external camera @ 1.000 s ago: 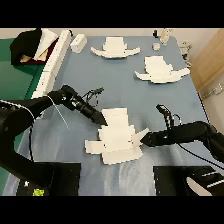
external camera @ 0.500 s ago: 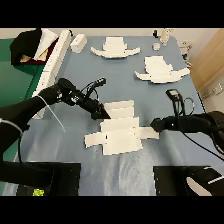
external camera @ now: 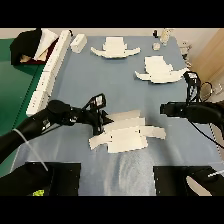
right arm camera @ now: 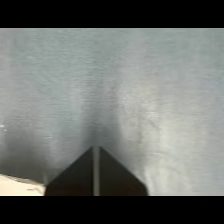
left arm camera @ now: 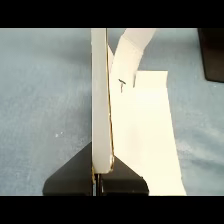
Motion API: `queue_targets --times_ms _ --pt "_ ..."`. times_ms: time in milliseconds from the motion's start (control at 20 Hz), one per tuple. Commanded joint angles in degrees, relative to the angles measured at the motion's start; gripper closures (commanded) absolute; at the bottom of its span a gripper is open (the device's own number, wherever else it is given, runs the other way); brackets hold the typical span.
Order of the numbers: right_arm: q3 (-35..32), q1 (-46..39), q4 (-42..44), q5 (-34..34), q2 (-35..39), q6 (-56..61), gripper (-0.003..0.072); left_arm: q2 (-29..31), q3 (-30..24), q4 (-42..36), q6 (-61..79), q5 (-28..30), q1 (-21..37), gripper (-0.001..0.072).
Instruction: Fold the box.
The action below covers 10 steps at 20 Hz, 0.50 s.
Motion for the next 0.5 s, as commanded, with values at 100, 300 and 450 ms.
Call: queue_targets --times_ms 100,300,450 --pt "0.4 1.9 13.0 -4.6 0.0 -6.1 0.0686 4.5 -6.4 -4.3 10.5 7.3 -4.1 0.0695" --pt "-3.0 3.0 13.5 -8.5 0.0 -4.9 0.0686 1.9 -6.3 -4.3 9.9 7.2 -4.2 0.0695" --pt "-7.1 3.0 14.7 -8.3 0.0 -4.3 0.0686 -0.4 -5.1 -4.3 9.6 7.2 -4.1 0.0695"
